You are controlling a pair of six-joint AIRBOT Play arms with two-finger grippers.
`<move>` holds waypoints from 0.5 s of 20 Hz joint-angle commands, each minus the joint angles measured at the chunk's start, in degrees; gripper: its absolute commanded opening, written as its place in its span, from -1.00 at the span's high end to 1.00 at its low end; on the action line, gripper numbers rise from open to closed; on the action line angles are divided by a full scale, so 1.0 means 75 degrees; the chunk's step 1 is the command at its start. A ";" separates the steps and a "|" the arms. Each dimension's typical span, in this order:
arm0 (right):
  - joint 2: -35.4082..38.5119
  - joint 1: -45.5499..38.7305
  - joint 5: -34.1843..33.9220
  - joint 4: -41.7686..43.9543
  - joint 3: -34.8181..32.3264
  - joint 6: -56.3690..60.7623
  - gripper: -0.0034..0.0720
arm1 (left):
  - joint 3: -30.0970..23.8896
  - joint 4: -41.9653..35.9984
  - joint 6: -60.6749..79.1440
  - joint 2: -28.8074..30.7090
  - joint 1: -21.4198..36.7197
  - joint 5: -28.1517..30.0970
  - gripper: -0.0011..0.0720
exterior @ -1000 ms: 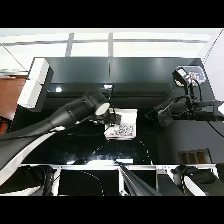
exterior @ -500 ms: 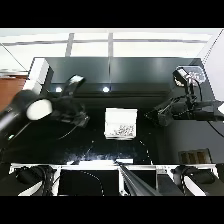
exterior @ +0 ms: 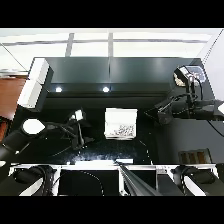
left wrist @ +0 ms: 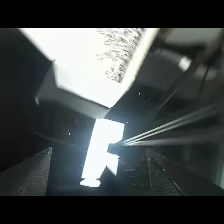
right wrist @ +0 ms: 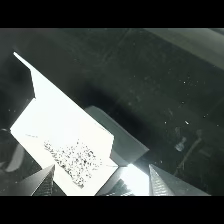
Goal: Fold the box and place the chain.
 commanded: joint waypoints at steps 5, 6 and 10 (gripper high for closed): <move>-0.0006 0.0003 -0.0023 0.0035 0.0000 0.0184 -0.92 | 0.0787 -0.0822 0.3287 -0.2305 -0.0318 0.0393 -0.96; -0.0006 0.0003 -0.0023 0.0035 0.0000 0.0184 -0.92 | 0.0903 -0.1023 0.3287 -0.2512 -0.0291 0.0364 -0.96; -0.0006 0.0003 -0.0023 0.0067 0.0000 0.0184 -0.92 | 0.1207 -0.1361 0.3287 -0.2929 -0.0326 0.0079 -0.96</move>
